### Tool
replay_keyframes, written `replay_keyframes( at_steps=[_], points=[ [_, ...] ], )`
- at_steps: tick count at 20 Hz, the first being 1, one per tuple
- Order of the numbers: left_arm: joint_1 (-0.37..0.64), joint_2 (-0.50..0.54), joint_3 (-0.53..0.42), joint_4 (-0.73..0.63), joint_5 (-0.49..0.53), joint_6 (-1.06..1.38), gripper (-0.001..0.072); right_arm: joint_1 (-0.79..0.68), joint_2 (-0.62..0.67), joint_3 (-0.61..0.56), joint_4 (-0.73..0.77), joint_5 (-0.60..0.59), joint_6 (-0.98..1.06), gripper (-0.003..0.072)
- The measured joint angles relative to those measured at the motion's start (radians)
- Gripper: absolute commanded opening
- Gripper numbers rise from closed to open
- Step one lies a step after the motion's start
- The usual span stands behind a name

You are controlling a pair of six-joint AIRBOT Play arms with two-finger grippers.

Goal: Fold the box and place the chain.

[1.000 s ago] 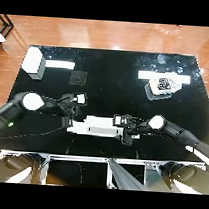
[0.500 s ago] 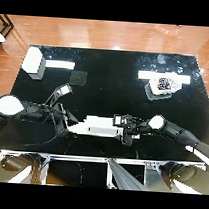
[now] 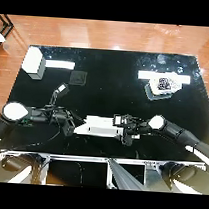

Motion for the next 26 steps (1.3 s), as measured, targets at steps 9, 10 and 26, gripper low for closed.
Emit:
replay_keyframes(
  at_steps=[9,10,26],
  points=[
    [-0.244,-0.038,-0.024,-0.045,0.476,0.018,0.0015,0.000,0.000,0.000,0.000,0.000,0.000,0.0356],
    [-0.254,-0.055,-0.024,-0.047,0.505,0.019,0.0015,0.000,0.000,0.000,0.000,0.000,0.000,0.0356],
    [-0.253,-0.101,-0.018,0.009,0.561,0.019,0.0016,0.000,0.000,0.000,0.000,0.000,0.000,0.0356]
  ],
)
